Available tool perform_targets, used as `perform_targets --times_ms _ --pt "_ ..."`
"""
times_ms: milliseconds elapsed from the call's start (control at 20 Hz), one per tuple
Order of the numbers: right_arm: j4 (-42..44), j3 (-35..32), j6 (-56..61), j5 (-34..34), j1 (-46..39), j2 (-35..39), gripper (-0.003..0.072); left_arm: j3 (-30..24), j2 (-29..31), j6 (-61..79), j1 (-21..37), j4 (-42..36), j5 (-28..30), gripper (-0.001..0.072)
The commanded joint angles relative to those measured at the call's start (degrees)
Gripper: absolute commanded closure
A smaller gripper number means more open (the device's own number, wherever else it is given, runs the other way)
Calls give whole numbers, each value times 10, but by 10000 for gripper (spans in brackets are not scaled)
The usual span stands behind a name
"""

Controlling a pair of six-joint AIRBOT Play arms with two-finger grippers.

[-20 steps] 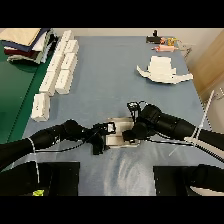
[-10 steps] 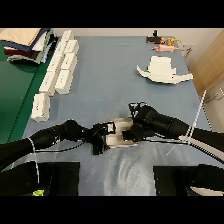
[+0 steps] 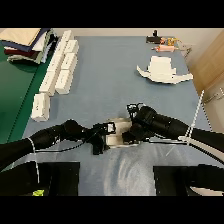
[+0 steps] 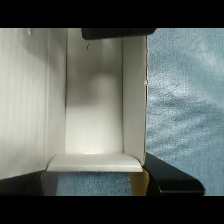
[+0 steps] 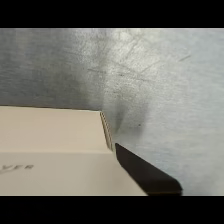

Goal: Fold the box.

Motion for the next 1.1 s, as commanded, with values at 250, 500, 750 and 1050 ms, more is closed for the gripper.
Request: perform_targets --times_ms 250,500,750,1050 --pt "7 1 -5 0 0 0 506 0 0 0 0 0 0 256" --pt "9 1 -5 -1 0 1 684 0 0 0 0 0 0 257" --pt "16 1 -5 -1 0 1 213 0 0 0 0 0 0 257" --pt "20 1 -5 -2 -1 1 213 0 0 0 0 0 0 256"
